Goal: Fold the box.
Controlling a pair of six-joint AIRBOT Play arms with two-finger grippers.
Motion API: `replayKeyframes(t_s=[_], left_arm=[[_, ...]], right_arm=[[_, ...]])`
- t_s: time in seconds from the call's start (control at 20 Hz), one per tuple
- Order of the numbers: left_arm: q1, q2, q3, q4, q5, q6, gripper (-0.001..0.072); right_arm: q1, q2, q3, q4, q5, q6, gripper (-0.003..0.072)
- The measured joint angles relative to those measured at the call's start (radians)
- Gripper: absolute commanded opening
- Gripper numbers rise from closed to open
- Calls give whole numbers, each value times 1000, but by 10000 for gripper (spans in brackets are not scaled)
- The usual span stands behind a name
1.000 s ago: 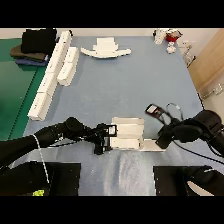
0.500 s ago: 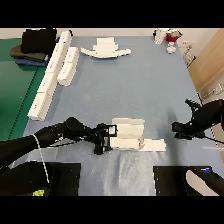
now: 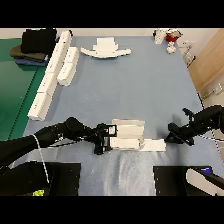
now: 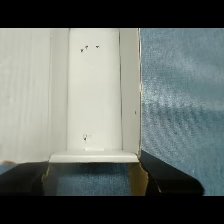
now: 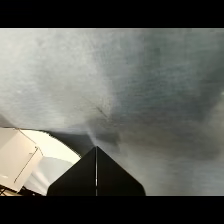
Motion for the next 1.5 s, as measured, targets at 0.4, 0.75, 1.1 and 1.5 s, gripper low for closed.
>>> replayKeyframes(t_s=[0.4,0.75,1.1,1.5], left_arm=[[0,0,0,0,0,0,414],[0,0,0,0,0,-1,414],[0,0,0,0,0,0,414],[0,0,0,0,0,0,414]], right_arm=[[53,7,-75,130,-2,-21,2],[211,103,-66,192,23,-26,3],[326,224,-32,225,29,-2,242],[463,241,-21,232,73,21,450]])
